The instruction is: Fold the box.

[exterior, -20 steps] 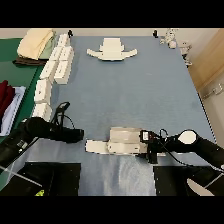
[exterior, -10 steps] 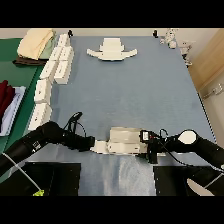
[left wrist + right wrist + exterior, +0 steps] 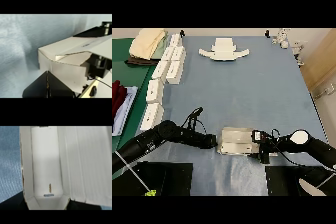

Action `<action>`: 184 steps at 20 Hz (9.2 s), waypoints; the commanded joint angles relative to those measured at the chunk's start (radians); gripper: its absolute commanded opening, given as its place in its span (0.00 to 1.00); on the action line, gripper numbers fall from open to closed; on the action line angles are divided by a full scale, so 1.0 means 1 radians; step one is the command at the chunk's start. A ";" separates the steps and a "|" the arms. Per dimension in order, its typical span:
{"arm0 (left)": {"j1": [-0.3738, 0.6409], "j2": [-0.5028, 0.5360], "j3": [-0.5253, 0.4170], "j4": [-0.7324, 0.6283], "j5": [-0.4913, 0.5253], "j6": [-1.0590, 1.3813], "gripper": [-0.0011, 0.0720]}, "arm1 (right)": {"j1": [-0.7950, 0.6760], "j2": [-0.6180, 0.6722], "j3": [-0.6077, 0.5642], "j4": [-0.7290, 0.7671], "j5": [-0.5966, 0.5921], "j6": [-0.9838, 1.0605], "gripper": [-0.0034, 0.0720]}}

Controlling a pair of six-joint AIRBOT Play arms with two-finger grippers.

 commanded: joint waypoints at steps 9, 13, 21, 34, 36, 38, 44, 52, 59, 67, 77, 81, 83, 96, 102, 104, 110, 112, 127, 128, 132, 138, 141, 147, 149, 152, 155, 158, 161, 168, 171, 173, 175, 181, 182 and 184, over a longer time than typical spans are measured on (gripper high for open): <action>-0.008 -0.003 0.029 -0.010 0.013 -0.042 0.66 | 0.000 0.000 0.001 0.000 0.000 0.000 0.80; -0.014 -0.003 0.036 -0.012 0.011 -0.067 0.65 | 0.000 0.000 0.001 0.000 0.000 0.000 0.80; -0.295 -0.121 0.230 0.426 0.009 -0.576 0.65 | 0.000 0.000 0.001 0.000 0.000 0.000 0.80; -0.451 -0.399 0.483 0.724 -0.233 -0.989 0.57 | 0.000 0.000 0.001 0.000 0.000 0.000 0.80; -0.451 -0.433 0.499 0.729 -0.244 -0.996 0.57 | 0.000 0.000 0.001 0.000 0.000 0.000 0.80; -0.451 -0.470 0.515 0.728 -0.257 -0.996 0.57 | 0.000 0.000 0.001 0.000 0.000 0.000 0.80; -0.460 -0.549 0.570 0.743 -0.291 -1.038 0.56 | 0.000 0.000 0.001 0.000 0.000 0.000 0.80; -0.470 -0.563 0.572 0.779 -0.307 -1.085 0.03 | 0.000 0.000 0.001 0.000 0.000 0.000 0.80; -0.475 -0.562 0.585 0.776 -0.306 -1.032 0.18 | 0.000 0.000 0.001 0.000 0.000 0.000 0.80; -0.474 -0.500 0.660 0.834 -0.438 -1.016 0.76 | 0.000 0.000 0.001 0.000 0.000 0.000 0.80; -0.474 -0.203 0.662 1.000 -0.639 -0.824 0.03 | 0.000 0.000 0.001 0.000 0.000 0.000 0.80; -0.473 -0.201 0.652 1.096 -0.609 -0.569 0.03 | 0.000 0.000 0.001 0.000 0.000 0.000 0.80; -0.437 -0.179 0.636 1.030 -0.565 -0.395 0.03 | 0.000 0.000 0.001 0.000 0.000 0.000 0.80; 0.133 0.114 -0.036 0.064 0.017 1.228 0.97 | 0.000 0.000 0.001 0.000 0.000 0.000 0.80; 0.018 -0.066 -0.089 -0.199 0.092 1.793 0.96 | 0.000 0.000 0.001 0.000 0.000 0.000 0.80; -0.019 -0.130 -0.089 -0.293 0.092 1.895 0.96 | 0.000 0.000 0.001 0.000 0.000 0.000 0.80; -0.033 -0.177 -0.082 -0.373 0.116 1.920 0.96 | 0.000 0.000 0.001 0.000 0.000 0.000 0.80; -0.033 -0.177 -0.082 -0.376 0.114 1.920 0.96 | 0.000 0.000 0.001 0.000 0.000 0.000 0.80; -0.126 -0.260 -0.014 -0.229 0.220 1.719 0.73 | 0.000 0.000 0.001 0.000 0.000 0.000 0.80; -0.126 -0.263 -0.013 -0.229 0.219 1.720 0.74 | 0.000 0.000 0.001 0.000 0.000 0.000 0.80; -0.126 -0.263 -0.013 -0.229 0.218 1.719 0.74 | 0.000 0.000 0.001 0.000 0.000 0.000 0.80; -0.126 -0.263 -0.013 -0.229 0.219 1.718 0.74 | 0.000 0.000 0.001 0.000 0.000 0.000 0.80; -0.126 -0.263 -0.013 -0.229 0.219 1.715 0.74 | 0.000 0.000 0.001 0.000 0.000 0.000 0.80; -0.126 -0.263 -0.013 -0.229 0.221 1.712 0.74 | 0.000 0.000 0.001 0.000 0.000 0.000 0.80; -0.126 -0.263 -0.013 -0.229 0.221 1.712 0.74 | 0.000 0.000 0.001 0.000 0.000 0.000 0.80; -0.126 -0.263 -0.013 -0.229 0.221 1.712 0.74 | 0.000 0.000 0.001 0.000 0.000 0.000 0.80; -0.126 -0.263 -0.013 -0.229 0.221 1.712 0.74 | 0.000 0.000 0.001 0.000 -0.004 0.000 0.80; -0.126 -0.263 -0.013 -0.229 0.221 1.712 0.74 | 0.000 0.000 0.001 0.000 -0.003 0.000 0.80; -0.126 -0.263 -0.013 -0.229 0.221 1.712 0.74 | 0.000 0.000 0.001 0.010 -0.003 0.000 0.80; -0.126 -0.263 -0.013 -0.229 0.222 1.712 0.74 | 0.000 0.002 0.001 0.027 -0.014 0.106 1.00; -0.126 -0.263 -0.013 -0.229 0.221 1.712 0.74 | 0.000 0.002 0.021 -0.016 -0.014 0.188 1.00; -0.126 -0.263 -0.013 -0.229 0.222 1.712 0.74 | 0.000 0.003 0.040 -0.074 0.010 0.254 1.00; -0.126 -0.263 -0.013 -0.229 0.221 1.712 0.74 | 0.000 0.016 0.074 -0.179 0.060 0.390 1.00; -0.126 -0.263 -0.013 -0.229 0.222 1.712 0.74 | 0.000 0.136 0.198 -0.378 0.272 0.649 1.00; -0.126 -0.263 -0.013 -0.229 0.222 1.712 0.74 | 0.000 0.158 0.210 -0.402 0.290 0.673 1.00; -0.126 -0.263 -0.013 -0.229 0.222 1.712 0.74 | 0.000 0.211 0.237 -0.458 0.353 0.767 1.00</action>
